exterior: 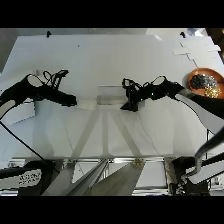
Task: Fold the box and place the chain.
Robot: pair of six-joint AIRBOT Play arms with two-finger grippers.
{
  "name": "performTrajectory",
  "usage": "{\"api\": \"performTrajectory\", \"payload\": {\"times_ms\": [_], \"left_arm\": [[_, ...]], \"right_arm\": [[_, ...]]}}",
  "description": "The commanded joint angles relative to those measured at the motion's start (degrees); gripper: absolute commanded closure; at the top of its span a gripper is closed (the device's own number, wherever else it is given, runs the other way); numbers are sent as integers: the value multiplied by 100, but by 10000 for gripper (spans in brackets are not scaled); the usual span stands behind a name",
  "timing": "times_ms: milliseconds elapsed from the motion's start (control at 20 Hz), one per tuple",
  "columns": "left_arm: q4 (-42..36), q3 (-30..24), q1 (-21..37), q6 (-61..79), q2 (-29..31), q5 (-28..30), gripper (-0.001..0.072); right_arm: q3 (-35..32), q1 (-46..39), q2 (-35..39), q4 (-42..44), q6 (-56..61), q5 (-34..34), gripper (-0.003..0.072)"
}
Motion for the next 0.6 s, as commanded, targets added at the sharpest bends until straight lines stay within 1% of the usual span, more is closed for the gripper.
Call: {"api": "performTrajectory", "payload": {"times_ms": [0, 150, 300, 500, 550], "left_arm": [[-323, 0, -177, 17, -50, 13, 710], [-981, 0, -175, 313, -39, -85, 709], [-1246, 0, -240, 393, -39, -52, 707], [-1886, 0, -304, 614, -39, -94, 705], [-2081, 0, -304, 785, -39, -138, 690]], "right_arm": [[-2, 2, -4, 0, 2, 2, 309], [-2, 2, -4, 0, 2, 2, 309], [-2, 2, -4, 0, 2, 2, 309], [-2, 2, -4, 0, 2, 2, 309], [-2, 2, -4, 0, 2, 2, 309]]}}
